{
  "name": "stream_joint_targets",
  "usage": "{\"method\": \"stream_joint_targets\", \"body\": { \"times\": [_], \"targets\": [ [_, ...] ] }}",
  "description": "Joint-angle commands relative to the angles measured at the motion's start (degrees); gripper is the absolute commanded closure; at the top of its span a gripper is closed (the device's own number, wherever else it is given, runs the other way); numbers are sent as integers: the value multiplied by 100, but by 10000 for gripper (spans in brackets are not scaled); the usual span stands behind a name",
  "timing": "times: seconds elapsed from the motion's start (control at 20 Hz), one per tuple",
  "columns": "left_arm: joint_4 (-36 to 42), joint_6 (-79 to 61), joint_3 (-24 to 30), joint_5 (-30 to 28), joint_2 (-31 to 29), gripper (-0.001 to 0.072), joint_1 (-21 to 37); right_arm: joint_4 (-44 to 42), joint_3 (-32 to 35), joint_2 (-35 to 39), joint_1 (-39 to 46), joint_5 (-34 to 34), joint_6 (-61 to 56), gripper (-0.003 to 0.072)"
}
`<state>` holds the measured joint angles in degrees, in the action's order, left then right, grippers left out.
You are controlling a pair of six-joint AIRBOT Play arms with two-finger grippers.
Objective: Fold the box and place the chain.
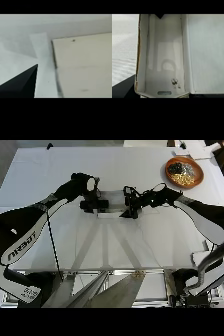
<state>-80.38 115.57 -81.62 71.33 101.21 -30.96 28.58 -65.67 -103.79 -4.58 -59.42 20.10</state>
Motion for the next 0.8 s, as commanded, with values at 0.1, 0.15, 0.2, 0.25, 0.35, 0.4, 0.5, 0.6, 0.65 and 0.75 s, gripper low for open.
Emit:
{"method": "stream_joint_targets", "body": {
  "times": [0.1,0.15,0.2,0.25,0.35,0.4,0.5,0.6,0.65,0.75],
  "targets": [
    [688,-262,-4,361,-57,171,328,-9,2,2,0,-11,-11,166],
    [837,-568,-4,378,-94,171,404,-9,2,2,0,-11,-11,166],
    [1049,-881,-2,352,-144,171,516,-9,2,2,0,-11,-11,165],
    [1351,-1213,-2,304,-234,171,675,-9,2,2,0,-13,-11,165],
    [2046,-1725,-2,247,-492,171,1036,-9,2,2,0,-11,-11,165],
    [2398,-2015,0,227,-645,171,1209,-9,2,2,2,-11,-11,165],
    [2935,-2686,0,238,-914,172,1521,-9,2,2,0,-13,-11,165],
    [3062,-3493,17,260,-1091,172,1753,-9,2,2,0,-11,-11,165],
    [3064,-3832,103,243,-1165,172,1832,-9,2,2,0,-13,-11,165],
    [3064,-4428,492,-66,-1360,172,1906,-9,2,2,0,-11,-11,165]
  ]
}}
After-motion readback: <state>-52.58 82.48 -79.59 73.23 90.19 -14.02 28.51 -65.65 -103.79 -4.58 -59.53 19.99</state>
